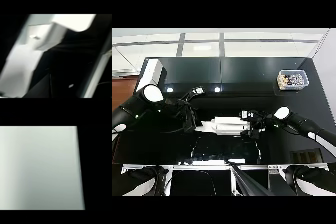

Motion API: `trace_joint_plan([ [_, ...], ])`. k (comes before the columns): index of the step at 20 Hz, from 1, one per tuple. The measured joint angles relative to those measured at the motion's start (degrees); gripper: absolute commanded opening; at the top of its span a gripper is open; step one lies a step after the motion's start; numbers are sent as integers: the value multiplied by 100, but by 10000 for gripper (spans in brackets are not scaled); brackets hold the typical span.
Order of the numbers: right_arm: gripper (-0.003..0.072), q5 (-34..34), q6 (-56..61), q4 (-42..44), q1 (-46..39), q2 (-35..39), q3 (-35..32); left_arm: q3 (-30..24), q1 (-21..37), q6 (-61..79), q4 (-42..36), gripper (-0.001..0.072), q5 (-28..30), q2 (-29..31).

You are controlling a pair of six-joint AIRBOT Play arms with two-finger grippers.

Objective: Fold the box and place the chain.

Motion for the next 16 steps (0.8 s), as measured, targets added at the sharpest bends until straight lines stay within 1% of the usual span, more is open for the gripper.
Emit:
trace_joint_plan([
  [2, 177, 0, 2, 0, 0, 0, 0, -232, -61, 28, -850, 24, 4, -59],
  [3, 177, 0, 4, 2, 0, 0, 2, -323, -133, 138, -1270, 24, 199, -125],
  [5, 177, -2, 7, 2, 0, 0, 0, -426, -273, 313, -1947, 24, 761, -278],
  [7, 177, -4, 11, 4, 0, 0, 2, -455, -396, 424, -2465, 24, 1604, -472],
  [9, 177, -7, 15, 7, 0, 0, 0, -376, -452, 514, -2702, 23, 2199, -708],
  [10, 177, -7, 17, 11, 0, 0, 0, -308, -468, 557, -2774, 23, 2389, -831],
  [13, 177, -7, 17, 17, 0, 0, 0, -87, -496, 640, -2885, 23, 2782, -1228],
  [16, 177, -9, 17, 17, 0, 0, 0, 24, -507, 664, -2907, 22, 2975, -1598],
])
